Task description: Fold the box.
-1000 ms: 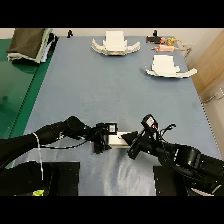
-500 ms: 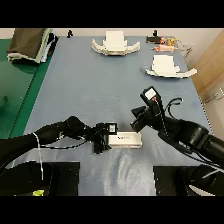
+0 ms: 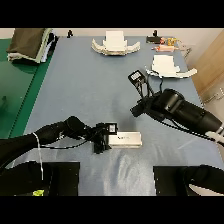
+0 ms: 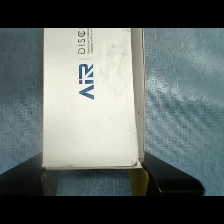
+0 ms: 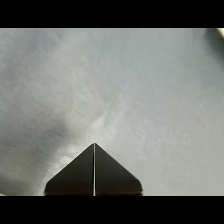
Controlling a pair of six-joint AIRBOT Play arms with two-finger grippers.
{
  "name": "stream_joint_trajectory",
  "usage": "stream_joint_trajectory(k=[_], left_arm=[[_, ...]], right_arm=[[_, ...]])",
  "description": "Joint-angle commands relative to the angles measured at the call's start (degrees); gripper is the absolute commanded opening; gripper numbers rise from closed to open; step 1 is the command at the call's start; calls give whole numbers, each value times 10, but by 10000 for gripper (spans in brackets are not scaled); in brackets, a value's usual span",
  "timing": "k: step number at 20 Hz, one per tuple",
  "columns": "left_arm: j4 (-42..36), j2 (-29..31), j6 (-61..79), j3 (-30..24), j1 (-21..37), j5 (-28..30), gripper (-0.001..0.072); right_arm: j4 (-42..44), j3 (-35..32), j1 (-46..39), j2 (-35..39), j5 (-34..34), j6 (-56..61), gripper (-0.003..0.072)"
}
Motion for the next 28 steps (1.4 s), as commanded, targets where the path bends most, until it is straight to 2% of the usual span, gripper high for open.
stream_joint_trajectory(k=[1,5,8,10,13,16,17,19,21,23,28], left_arm=[[-1,0,-2,0,0,0,512],[2,4,-38,9,1,0,512],[2,38,-57,21,6,0,512],[20,63,-88,21,33,4,512],[141,94,-214,21,112,4,512],[306,108,-345,21,230,-6,512],[336,108,-363,23,269,-7,512],[344,106,-367,38,346,3,512],[344,86,-369,73,398,14,512],[344,40,-396,129,438,33,512],[345,-152,-451,345,494,46,512]], right_arm=[[11,35,0,-49,-89,0,4],[11,35,0,-51,-89,0,4],[11,35,0,-51,-89,0,4],[11,35,0,-51,-89,0,4],[11,35,0,-51,-89,0,4],[11,35,0,-51,-89,0,4],[11,35,0,-51,-89,1,4],[11,35,0,-51,-89,0,4],[11,35,0,-51,-89,0,4],[11,35,0,-51,-89,0,4],[11,35,0,-51,-89,0,4]])
